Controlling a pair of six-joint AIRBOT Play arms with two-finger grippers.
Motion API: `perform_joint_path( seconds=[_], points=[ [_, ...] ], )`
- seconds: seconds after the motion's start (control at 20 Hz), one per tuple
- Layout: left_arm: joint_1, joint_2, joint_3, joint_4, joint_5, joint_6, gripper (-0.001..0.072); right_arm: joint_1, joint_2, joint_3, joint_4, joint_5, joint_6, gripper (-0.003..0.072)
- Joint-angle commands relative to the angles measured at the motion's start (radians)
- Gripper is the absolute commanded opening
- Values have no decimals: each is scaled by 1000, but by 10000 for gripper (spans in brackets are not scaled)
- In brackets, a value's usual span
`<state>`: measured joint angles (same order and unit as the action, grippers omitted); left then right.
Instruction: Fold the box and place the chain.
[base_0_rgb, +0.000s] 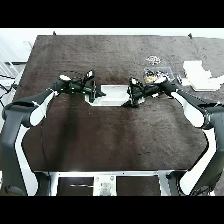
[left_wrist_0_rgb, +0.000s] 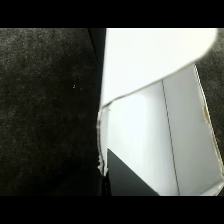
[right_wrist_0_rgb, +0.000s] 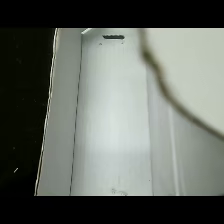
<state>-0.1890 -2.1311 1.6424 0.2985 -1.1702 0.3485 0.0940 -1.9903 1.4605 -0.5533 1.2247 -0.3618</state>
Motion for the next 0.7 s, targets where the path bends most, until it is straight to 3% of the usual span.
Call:
perform_joint_path(
  seconds=[0.0, 0.1, 0.65],
  points=[
    [0, -1, 1, 0, 3, 0, 19, 0, -1, 0, 0, 3, 2, 641],
    [0, -1, 1, 0, 3, 0, 19, 0, -1, 0, 0, 2, 1, 565],
    [0, -1, 1, 0, 37, 0, 19, 0, -1, 0, 0, 3, 1, 568]
  ],
)
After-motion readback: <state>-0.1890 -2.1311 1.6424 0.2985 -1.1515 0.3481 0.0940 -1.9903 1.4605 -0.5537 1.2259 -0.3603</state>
